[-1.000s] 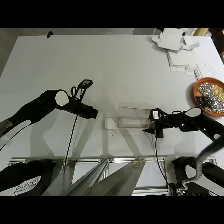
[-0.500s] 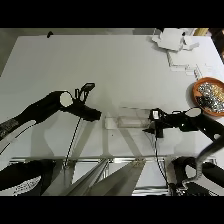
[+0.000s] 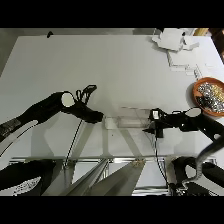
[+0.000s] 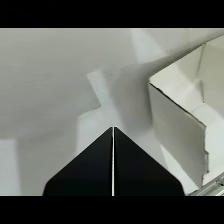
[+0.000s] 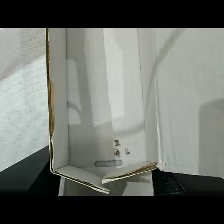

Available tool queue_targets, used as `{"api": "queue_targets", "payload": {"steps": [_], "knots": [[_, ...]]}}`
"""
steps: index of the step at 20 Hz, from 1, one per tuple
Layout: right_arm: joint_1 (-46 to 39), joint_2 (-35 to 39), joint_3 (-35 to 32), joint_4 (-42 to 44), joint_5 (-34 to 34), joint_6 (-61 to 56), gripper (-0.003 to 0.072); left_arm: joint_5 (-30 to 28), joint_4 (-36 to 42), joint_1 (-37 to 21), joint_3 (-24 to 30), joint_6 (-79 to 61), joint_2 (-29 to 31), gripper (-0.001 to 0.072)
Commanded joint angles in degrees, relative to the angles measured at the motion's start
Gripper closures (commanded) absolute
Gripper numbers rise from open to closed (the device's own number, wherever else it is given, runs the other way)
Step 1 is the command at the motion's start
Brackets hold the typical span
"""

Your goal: Fold the box and place the chain.

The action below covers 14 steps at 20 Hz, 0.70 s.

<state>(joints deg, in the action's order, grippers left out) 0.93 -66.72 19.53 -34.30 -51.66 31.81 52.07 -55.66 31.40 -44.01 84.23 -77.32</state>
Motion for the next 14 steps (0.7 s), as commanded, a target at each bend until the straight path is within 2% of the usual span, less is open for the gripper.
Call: {"api": "queue_targets", "payload": {"steps": [1, 14], "knots": [[0.02, 0.00, -0.02, 0.02, 0.00, -0.02, 0.0290, -0.92, 2.93, 1.68, 0.00, -0.28, -0.74, 0.0704], [0.02, 0.00, -0.02, 0.02, 0.00, -0.02, 0.0290, -2.56, 7.61, 4.94, 0.00, -0.37, -1.86, 0.0704]]}}
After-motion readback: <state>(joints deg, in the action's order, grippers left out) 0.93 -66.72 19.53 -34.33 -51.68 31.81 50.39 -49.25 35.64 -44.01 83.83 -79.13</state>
